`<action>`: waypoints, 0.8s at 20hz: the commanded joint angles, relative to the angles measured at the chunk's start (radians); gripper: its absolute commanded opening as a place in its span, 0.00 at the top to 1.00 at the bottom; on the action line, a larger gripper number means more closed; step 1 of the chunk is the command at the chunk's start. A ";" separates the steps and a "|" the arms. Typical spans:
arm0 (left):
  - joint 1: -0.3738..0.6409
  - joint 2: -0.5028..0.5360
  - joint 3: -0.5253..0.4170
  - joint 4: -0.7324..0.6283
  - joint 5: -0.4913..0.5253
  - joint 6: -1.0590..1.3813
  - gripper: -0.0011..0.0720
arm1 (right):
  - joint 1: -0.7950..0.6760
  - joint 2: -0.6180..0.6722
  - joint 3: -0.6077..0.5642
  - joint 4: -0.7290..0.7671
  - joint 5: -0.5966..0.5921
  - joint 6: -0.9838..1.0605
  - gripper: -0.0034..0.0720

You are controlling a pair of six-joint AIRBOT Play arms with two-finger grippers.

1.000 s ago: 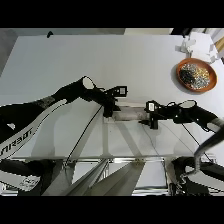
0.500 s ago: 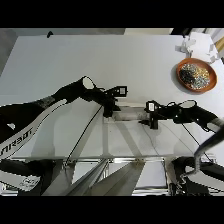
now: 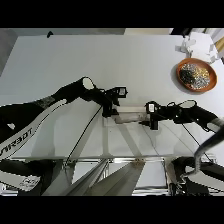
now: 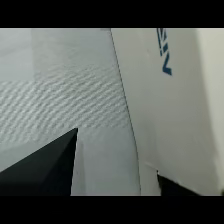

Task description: Fold the box and place the chain.

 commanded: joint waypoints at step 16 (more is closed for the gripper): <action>-0.041 0.349 0.001 0.328 -0.169 -0.413 0.98 | 0.000 -0.001 0.000 0.005 -0.004 0.003 0.32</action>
